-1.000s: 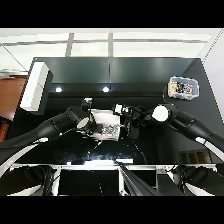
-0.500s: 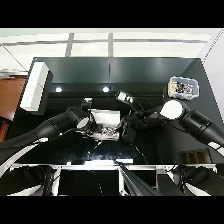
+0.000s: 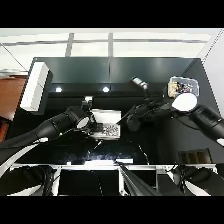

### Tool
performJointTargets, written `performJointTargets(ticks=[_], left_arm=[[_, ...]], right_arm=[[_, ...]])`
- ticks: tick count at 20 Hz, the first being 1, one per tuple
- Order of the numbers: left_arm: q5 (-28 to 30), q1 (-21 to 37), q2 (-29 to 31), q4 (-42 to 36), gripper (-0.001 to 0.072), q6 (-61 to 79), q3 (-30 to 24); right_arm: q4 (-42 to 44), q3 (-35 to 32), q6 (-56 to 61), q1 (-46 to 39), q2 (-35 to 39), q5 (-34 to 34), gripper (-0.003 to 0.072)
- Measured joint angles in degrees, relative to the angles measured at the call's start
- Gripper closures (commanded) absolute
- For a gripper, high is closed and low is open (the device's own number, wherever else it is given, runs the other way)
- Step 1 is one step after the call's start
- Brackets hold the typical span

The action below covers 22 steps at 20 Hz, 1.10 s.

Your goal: Fold the box and place the chain.

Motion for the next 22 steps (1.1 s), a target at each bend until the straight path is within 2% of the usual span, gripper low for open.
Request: performJointTargets(ticks=[6,14,15,17,18,19,22], left_arm=[[2.4,-1.6,-0.4,-0.6,0.0683,-3.0,2.9],[2.8,-2.4,-4.5,-3.9,0.0676,-1.9,5.9],[2.0,-2.4,-4.6,-3.9,0.0586,-1.5,6.3],[1.5,-2.4,-4.9,-4.1,0.0175,-0.9,7.1],[0.8,-2.4,-5.0,-4.2,0.0039,-0.7,7.6],[-0.2,-2.4,-5.0,-4.3,0.0007,-0.4,8.3],[-4.3,-2.4,-4.5,-4.3,0.0009,4.2,11.4]], right_arm=[[-2.2,0.0,5.4,-13.4,3.1,6.8,0.0201],[-2.5,0.0,6.0,-15.9,3.8,8.2,0.0199],[-2.5,0.0,6.0,-16.0,3.8,8.2,0.02],[-2.5,0.0,6.0,-16.0,3.8,7.7,0.02],[-2.5,0.0,6.0,-16.0,3.8,7.6,0.0199],[-2.5,0.0,6.0,-16.1,3.8,7.4,0.02],[-2.5,0.0,6.1,-16.1,3.8,7.1,0.0199]])
